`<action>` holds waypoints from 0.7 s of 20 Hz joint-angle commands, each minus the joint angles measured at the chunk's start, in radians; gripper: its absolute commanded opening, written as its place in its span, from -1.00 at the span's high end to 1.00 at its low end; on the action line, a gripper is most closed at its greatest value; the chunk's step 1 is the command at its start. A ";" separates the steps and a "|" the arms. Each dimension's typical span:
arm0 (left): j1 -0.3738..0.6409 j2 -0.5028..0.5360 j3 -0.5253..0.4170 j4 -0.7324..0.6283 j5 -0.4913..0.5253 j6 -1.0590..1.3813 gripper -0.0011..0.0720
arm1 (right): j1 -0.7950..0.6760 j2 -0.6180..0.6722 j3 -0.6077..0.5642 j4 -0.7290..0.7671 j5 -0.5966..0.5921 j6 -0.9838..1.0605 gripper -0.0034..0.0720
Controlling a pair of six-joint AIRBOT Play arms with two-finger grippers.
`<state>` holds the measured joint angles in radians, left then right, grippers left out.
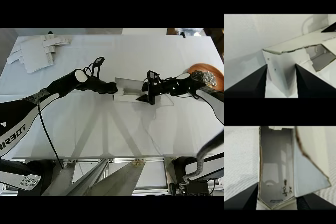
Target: Fold the box and place the chain.
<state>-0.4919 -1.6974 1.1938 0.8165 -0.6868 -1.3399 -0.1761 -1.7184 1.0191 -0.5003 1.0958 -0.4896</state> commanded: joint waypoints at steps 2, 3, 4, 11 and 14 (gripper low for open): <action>-0.002 -0.001 -0.001 0.035 0.003 -0.037 0.03 | 0.000 0.000 0.000 0.000 0.000 0.002 0.42; -0.003 -0.001 -0.001 0.035 0.003 -0.037 0.03 | 0.000 0.000 0.000 0.000 0.000 0.002 0.42; -0.005 -0.001 -0.001 0.035 0.003 -0.038 0.03 | 0.000 0.000 0.000 0.000 0.000 0.002 0.42; -0.022 -0.001 -0.001 0.131 -0.005 -0.142 0.06 | 0.000 0.000 0.000 0.000 0.000 0.002 0.42; -0.027 -0.001 0.000 0.161 -0.021 -0.185 0.06 | 0.000 0.000 0.000 0.000 0.000 0.002 0.42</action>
<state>-0.5148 -1.6974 1.1938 0.9329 -0.6773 -1.4750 -0.1761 -1.7184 1.0191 -0.5003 1.0966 -0.4877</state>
